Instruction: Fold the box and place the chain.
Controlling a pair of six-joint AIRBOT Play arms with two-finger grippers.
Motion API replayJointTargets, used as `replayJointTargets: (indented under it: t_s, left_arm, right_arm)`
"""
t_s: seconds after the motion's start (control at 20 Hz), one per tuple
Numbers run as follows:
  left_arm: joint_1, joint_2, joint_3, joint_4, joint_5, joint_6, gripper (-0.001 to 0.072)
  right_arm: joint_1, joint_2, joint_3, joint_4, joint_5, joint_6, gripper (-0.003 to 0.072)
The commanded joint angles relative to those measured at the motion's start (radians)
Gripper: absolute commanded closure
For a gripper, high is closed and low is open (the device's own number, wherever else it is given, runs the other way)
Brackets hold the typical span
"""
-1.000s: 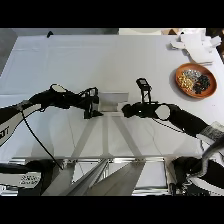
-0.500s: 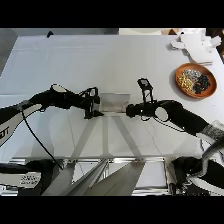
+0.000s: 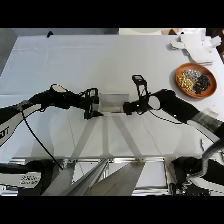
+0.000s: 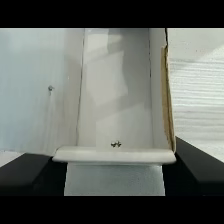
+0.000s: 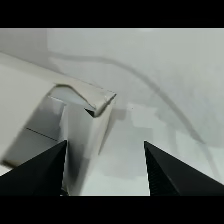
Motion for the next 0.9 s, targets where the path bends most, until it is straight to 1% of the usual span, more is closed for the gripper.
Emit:
replayJointTargets:
  t_s: [0.0, 0.15, 0.2, 0.25, 0.4, 0.45, 0.5, 0.6, 0.7, 0.75, 0.8, 0.85]
  left_arm:
    - [0.0, 0.0, 0.0, -0.002, 0.0, -0.001, 0.0453]
    - [0.0, 0.0, 0.0, -0.002, 0.0, -0.001, 0.0453]
    - [0.0, 0.0, 0.0, -0.002, 0.0, -0.001, 0.0453]
    - [0.0, 0.0, 0.0, -0.002, 0.0, -0.001, 0.0453]
    - [0.0, 0.0, 0.0, -0.002, 0.0, -0.001, 0.0453]
    - [0.0, 0.0, 0.0, -0.002, 0.0, -0.001, 0.0453]
    - [0.0, 0.0, 0.0, -0.002, 0.0, -0.001, 0.0453]
    - [0.0, 0.0, 0.0, -0.002, 0.0, -0.001, 0.0453]
    - [0.0, 0.0, 0.0, -0.002, 0.0, -0.001, 0.0453]
    - [0.0, 0.0, 0.0, -0.002, 0.0, -0.001, 0.0453]
    - [0.0, 0.0, 0.0, -0.002, 0.0, -0.001, 0.0453]
    - [0.0, 0.0, 0.0, -0.002, 0.0, -0.001, 0.0453]
  right_arm:
    - [0.033, -0.084, 0.09, -0.023, 0.029, 0.083, 0.0149]
    - [0.055, -0.107, 0.128, -0.118, 0.029, 0.183, 0.0151]
    - [0.057, -0.108, 0.129, -0.146, 0.036, 0.222, 0.0162]
    - [0.057, -0.111, 0.129, -0.158, 0.052, 0.248, 0.0173]
    - [0.057, -0.131, 0.13, -0.173, 0.106, 0.288, 0.0176]
    - [0.057, -0.139, 0.132, -0.174, 0.104, 0.315, 0.0191]
    - [0.058, -0.144, 0.137, -0.183, 0.102, 0.349, 0.0238]
    - [0.06, -0.146, 0.146, -0.224, 0.095, 0.439, 0.024]
    - [0.071, -0.146, 0.154, -0.267, 0.092, 0.455, 0.0247]
    - [0.079, -0.146, 0.155, -0.283, 0.089, 0.457, 0.0279]
    - [0.087, -0.146, 0.155, -0.298, 0.084, 0.457, 0.0332]
    - [0.097, -0.146, 0.155, -0.307, 0.073, 0.457, 0.0332]
